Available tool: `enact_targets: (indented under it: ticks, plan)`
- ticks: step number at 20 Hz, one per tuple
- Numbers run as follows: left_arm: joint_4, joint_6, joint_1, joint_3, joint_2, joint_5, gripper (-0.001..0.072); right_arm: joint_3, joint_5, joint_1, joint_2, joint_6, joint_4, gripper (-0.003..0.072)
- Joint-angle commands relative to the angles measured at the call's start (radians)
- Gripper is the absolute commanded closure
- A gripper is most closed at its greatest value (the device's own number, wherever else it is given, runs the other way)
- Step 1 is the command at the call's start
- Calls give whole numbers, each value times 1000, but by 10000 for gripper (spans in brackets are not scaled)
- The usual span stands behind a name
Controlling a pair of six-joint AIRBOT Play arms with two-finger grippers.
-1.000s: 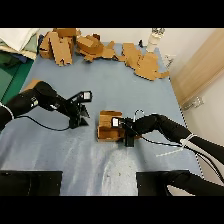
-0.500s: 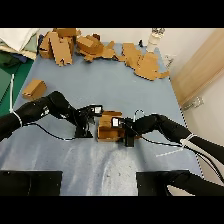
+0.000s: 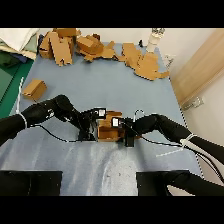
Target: Fold the box.
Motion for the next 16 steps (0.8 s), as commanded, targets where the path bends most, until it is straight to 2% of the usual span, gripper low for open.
enact_targets:
  ticks: [1,16]
  plan:
    - [-4,-6,-15,-11,-5,19,19,0,0,-1,0,0,0,183]
    - [-61,-7,-53,-15,-32,71,20,0,0,-1,0,0,0,183]
